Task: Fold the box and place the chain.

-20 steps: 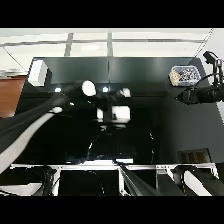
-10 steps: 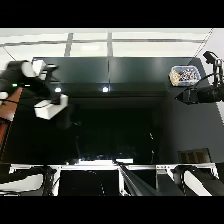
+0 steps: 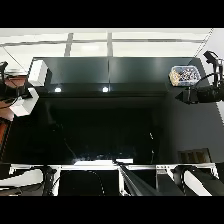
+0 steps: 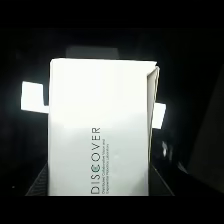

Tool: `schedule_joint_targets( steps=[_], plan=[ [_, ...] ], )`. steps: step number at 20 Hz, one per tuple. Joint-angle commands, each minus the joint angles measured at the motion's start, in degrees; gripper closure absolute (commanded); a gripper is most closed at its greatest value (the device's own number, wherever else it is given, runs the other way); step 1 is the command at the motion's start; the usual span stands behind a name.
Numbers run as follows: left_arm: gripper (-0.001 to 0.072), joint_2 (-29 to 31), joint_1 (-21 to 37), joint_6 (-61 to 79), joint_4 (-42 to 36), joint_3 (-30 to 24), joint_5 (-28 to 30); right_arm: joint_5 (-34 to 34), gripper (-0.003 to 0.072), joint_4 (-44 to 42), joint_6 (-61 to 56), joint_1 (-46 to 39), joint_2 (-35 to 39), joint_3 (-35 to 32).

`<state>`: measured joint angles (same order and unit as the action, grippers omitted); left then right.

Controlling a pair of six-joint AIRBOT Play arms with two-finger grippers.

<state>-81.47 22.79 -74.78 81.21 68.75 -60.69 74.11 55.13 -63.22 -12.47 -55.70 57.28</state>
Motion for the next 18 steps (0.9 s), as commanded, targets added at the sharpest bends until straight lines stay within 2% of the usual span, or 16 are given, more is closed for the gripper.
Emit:
schedule_joint_targets(
  steps=[1,2,4,6,8,9,10,11,14,17,18],
  plan=[
    [0.048,-3.15,0.85,5.84,-2.69,1.64,8.37,0.24,0.0674,-0.04,-3.17,-0.02,0.02,0.07],
    [0.0477,-4.98,0.81,7.39,-2.86,2.62,8.35,0.22,0.0675,-0.02,-3.72,-0.02,0.02,0.07],
    [0.0391,-7.98,0.15,8.66,-3.61,4.17,8.46,0.2,0.0674,-0.02,-4.55,-0.02,0.02,0.07],
    [0.0391,-10.36,-0.5,8.66,-3.87,5.22,8.76,0.15,0.0674,-0.02,-5.6,-0.02,0.02,0.07],
    [0.039,-11.45,-0.83,8.63,-5.2,5.25,11.78,0.17,0.0674,-0.02,-5.64,-0.02,0.02,0.07],
    [0.0326,-11.61,-1.05,8.63,-5.6,5.25,13.27,0.17,0.0674,-0.02,-6.01,-0.02,0.02,0.07],
    [0.0081,-11.63,-1.38,8.63,-5.25,5.27,15.1,0.2,0.0674,-0.04,-6.56,-0.02,0.02,0.07],
    [0.0,-11.43,-1.66,8.63,-4.44,5.88,15.39,0.31,0.0674,-0.04,-6.95,-0.02,0.02,0.07],
    [0.0,-9.33,-2.45,8.61,-4.81,11.8,10.69,0.87,0.0674,-2.12,-6.82,-0.02,0.02,0.24],
    [0.001,-7.45,-5.57,8.26,-5.31,21.31,0.7,0.44,0.0674,-11.61,-3.19,-0.02,0.02,2.29],
    [0.0176,-7.23,-6.78,5.99,-5.46,24.9,-3.65,0.55,0.0674,-11.76,-2.95,-0.02,0.02,3.45]
  ],
)
